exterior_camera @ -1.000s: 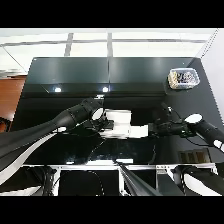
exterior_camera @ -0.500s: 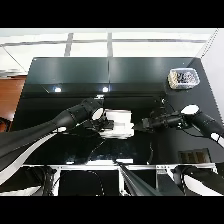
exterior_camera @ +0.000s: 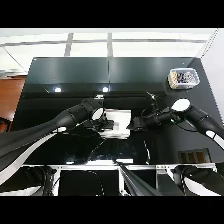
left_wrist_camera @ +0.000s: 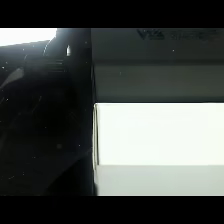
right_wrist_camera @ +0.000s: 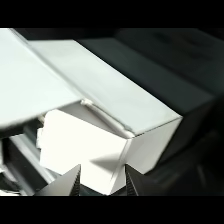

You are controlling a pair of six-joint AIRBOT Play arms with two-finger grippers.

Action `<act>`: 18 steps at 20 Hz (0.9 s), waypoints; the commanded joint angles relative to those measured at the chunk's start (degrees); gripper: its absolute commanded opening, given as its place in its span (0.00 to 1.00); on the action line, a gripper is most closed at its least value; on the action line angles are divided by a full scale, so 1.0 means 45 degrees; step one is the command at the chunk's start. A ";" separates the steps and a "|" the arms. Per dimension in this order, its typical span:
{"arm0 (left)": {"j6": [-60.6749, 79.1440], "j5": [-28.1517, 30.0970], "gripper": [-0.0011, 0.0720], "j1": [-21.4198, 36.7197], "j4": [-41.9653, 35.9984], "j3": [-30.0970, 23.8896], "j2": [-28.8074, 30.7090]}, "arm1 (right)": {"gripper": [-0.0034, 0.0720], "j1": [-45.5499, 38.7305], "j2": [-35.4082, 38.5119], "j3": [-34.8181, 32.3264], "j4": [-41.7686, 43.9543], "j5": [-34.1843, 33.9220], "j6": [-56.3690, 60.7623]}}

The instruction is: Fold the box and place the chain.

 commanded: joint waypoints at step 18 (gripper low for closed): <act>0.0010 0.0029 0.05 0.0000 -0.0005 0.0010 -0.0010 | 0.45 0.4945 -0.2118 0.3555 -0.9913 0.0321 1.1672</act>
